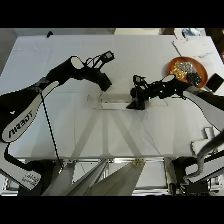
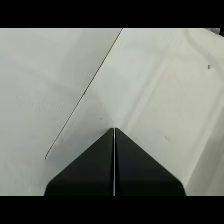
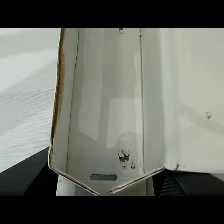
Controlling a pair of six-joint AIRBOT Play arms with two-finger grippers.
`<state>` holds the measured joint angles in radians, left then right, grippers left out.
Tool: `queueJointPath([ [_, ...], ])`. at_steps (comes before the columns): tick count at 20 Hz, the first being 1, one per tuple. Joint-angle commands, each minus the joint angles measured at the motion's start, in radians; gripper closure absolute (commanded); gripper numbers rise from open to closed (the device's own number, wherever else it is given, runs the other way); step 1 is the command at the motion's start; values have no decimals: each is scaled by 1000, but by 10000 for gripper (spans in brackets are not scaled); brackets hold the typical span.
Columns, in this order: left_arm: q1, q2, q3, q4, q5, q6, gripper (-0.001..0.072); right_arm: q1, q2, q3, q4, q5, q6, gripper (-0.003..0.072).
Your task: Fold the box and place the chain.
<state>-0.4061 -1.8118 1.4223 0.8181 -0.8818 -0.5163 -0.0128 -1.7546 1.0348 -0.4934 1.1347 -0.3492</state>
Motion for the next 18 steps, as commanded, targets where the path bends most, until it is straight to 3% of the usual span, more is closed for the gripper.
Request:
queueJointPath([
  [1, 1, -13, 0, 2, 2, 0, 702, 0, 0, 0, 0, 0, 0, 163],
  [6, 32, 22, 0, -14, -111, -1, 700, 0, 0, 0, 0, 0, 0, 163],
  [11, 136, 147, 0, -8, -351, 41, 698, 0, 0, 0, 0, 0, 0, 163],
  [14, 156, 233, 0, 37, -429, 130, 676, 0, 0, 0, 0, 0, 0, 163],
  [16, 148, 269, 0, 77, -431, 158, 392, 0, 0, 0, 0, 0, 0, 163],
  [18, 128, 277, -4, 90, -428, 197, 194, 0, 0, 0, 0, 0, 0, 163],
])
